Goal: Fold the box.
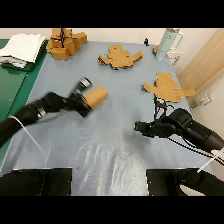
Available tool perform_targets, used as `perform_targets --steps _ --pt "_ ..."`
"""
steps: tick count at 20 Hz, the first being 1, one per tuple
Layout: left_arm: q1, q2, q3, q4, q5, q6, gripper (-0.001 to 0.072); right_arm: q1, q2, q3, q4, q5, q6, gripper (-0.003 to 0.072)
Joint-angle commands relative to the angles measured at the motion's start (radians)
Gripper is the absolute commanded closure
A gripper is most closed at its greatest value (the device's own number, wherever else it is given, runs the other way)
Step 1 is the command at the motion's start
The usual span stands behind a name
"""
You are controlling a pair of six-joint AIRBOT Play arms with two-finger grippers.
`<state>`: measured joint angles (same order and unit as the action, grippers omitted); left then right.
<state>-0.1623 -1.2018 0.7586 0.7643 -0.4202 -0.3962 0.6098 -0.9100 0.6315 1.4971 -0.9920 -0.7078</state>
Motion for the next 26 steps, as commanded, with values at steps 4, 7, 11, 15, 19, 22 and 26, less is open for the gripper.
perform_targets --steps 4,7,11,15,19,22,26 --pt "0.462 -0.262 0.367 0.029 -0.074 -0.173 0.0193 -0.003 -0.005 0.005 0.01 0.011 0.0 0.0681" --pt "0.533 -0.416 0.562 0.029 -0.102 -0.278 0.0193 -0.003 -0.005 0.005 0.01 0.011 0.0 0.0681" --pt "0.535 -0.589 0.748 0.03 -0.129 -0.332 0.0193 -0.003 -0.005 0.005 0.01 0.011 0.0 0.0681" --pt "0.53 -0.713 0.838 0.037 -0.137 -0.352 0.0193 -0.003 -0.005 0.005 0.01 0.011 0.0 0.0681" --pt "0.53 -0.755 0.855 0.101 -0.139 -0.351 0.0193 -0.003 -0.005 0.005 0.01 0.011 0.0 0.0681" --pt "0.531 -0.755 0.855 0.1 -0.129 -0.352 0.0193 -0.003 -0.005 0.005 0.01 0.011 0.0 0.0681" --pt "0.531 -0.755 0.855 0.1 -0.13 -0.352 0.0194 -0.003 -0.005 0.005 0.01 0.011 0.0 0.0681"
